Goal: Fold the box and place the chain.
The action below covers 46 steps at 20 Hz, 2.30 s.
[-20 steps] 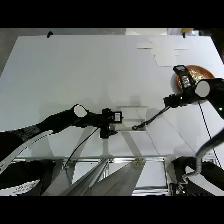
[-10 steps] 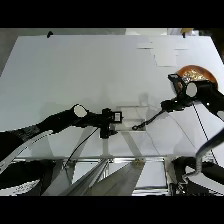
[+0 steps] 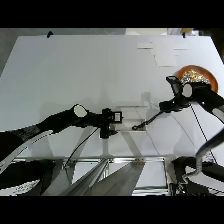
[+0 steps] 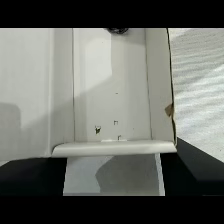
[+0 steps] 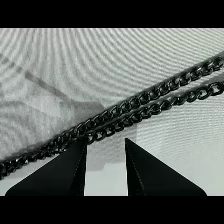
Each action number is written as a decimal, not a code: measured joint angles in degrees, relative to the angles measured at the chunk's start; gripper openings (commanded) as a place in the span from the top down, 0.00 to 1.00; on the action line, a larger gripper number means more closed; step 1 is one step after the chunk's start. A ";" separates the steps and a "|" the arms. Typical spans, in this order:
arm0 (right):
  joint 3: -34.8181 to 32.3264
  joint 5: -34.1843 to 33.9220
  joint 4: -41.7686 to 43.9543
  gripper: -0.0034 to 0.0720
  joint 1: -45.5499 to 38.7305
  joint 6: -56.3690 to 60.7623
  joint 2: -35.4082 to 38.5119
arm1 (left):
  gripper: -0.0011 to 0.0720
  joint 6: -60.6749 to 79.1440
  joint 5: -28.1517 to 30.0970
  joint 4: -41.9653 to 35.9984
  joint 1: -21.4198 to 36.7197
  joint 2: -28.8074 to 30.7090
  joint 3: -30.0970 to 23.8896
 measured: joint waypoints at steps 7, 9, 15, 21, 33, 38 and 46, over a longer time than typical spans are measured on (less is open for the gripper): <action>0.04 0.00 0.37 0.85 0.02 0.07 -1.66 | 0.80 -0.02 0.00 0.00 0.00 0.00 0.00; -0.02 0.68 0.07 0.94 0.07 0.04 -1.97 | 0.80 -0.02 0.00 0.00 0.00 0.00 0.00; -0.09 2.75 -0.59 0.94 -0.02 -0.15 0.74 | 0.80 -0.02 0.00 -0.02 0.00 0.00 0.00; -0.09 6.45 1.53 0.94 0.02 -1.42 11.91 | 0.80 -0.02 0.00 -0.02 0.00 0.00 0.00; -0.09 14.43 25.83 0.94 8.31 -9.18 31.82 | 0.80 -0.02 0.02 0.00 0.00 0.00 0.00; -0.11 7.02 29.11 0.94 18.86 -9.16 32.87 | 0.80 0.00 0.00 0.00 0.00 0.00 0.00; -0.11 -2.43 33.68 0.94 26.64 -9.09 33.05 | 0.80 0.00 0.00 0.00 0.00 0.00 0.00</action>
